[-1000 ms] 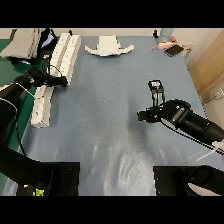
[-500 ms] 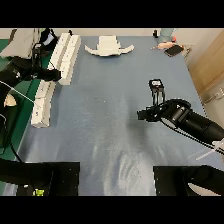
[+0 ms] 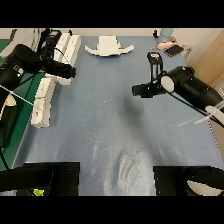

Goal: Fold the box.

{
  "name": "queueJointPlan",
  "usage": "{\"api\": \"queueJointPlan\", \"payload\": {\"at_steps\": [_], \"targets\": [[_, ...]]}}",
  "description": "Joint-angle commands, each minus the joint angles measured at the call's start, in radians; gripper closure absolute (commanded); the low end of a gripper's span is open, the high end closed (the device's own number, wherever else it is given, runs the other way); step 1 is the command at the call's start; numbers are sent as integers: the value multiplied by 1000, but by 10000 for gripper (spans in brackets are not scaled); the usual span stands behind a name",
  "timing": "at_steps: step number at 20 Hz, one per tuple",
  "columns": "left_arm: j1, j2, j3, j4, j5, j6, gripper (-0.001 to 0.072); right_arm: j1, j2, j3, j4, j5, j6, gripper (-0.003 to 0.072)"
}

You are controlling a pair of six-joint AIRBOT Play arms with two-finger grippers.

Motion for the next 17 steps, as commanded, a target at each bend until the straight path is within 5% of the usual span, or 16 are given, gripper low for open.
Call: {"api": "queueJointPlan", "payload": {"at_steps": [1,6,10,17], "targets": [[-166,16,-28,55,-42,-87,697,-29,-160,201,146,108,-119,683],[-258,16,-90,52,-55,-172,693,-29,-277,273,378,69,-183,683],[-260,16,-90,38,-167,-178,692,-29,-282,273,389,69,-183,683],[-260,16,-90,38,-166,-178,692,-29,-282,273,389,69,-183,684]]}}
